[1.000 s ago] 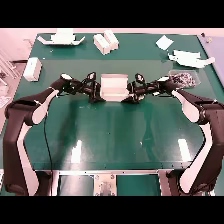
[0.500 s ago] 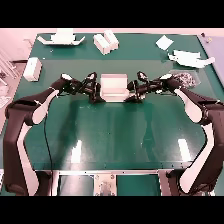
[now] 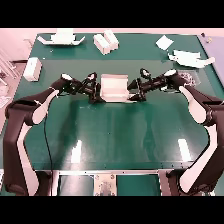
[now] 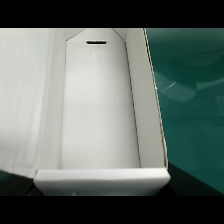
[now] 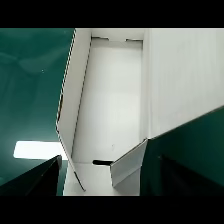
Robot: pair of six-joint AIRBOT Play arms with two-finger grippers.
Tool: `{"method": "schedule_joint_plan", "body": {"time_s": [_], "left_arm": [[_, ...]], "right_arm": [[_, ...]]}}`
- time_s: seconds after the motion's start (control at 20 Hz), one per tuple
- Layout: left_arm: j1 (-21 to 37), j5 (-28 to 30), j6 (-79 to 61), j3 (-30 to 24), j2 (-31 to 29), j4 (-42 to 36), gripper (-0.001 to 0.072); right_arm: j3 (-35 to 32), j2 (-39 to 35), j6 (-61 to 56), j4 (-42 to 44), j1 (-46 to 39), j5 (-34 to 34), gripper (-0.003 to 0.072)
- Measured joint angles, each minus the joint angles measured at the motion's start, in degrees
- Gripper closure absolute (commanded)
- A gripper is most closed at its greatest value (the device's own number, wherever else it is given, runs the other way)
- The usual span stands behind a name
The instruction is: Fold the box and place the chain.
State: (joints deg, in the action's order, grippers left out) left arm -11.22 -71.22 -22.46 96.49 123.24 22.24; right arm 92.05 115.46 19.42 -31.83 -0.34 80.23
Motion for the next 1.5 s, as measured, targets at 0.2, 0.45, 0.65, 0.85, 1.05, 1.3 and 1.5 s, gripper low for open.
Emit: {"method": "schedule_joint_plan", "body": {"time_s": [0.2,0.45,0.65,0.85,1.05,1.3,1.5], "left_arm": [[0.00,0.11,0.02,0.00,0.00,0.02,0.0312],[0.00,0.26,0.07,0.00,0.00,0.02,0.0312],[0.00,0.26,0.07,0.00,0.00,0.02,0.0312],[0.00,0.26,0.07,0.00,0.02,0.04,0.0312],[0.00,0.26,0.07,0.00,0.00,0.04,0.0312],[0.00,0.24,0.09,0.00,0.00,0.04,0.0311],[0.00,0.24,0.11,0.00,0.02,0.04,0.0312]], "right_arm": [[0.94,-2.56,-2.64,-1.01,-1.29,1.05,-0.0034],[1.33,-5.18,-8.76,6.34,-1.81,6.19,0.0589],[1.36,-5.81,-13.86,10.08,-1.64,10.51,0.0671],[1.38,-5.97,-17.38,11.63,1.18,6.73,0.0673],[1.38,-5.97,-18.67,10.23,4.83,-3.37,0.0673],[1.36,-5.86,-18.99,7.26,6.38,-13.46,0.0675],[1.38,-5.57,-18.16,6.25,6.43,-18.27,0.0676]]}}
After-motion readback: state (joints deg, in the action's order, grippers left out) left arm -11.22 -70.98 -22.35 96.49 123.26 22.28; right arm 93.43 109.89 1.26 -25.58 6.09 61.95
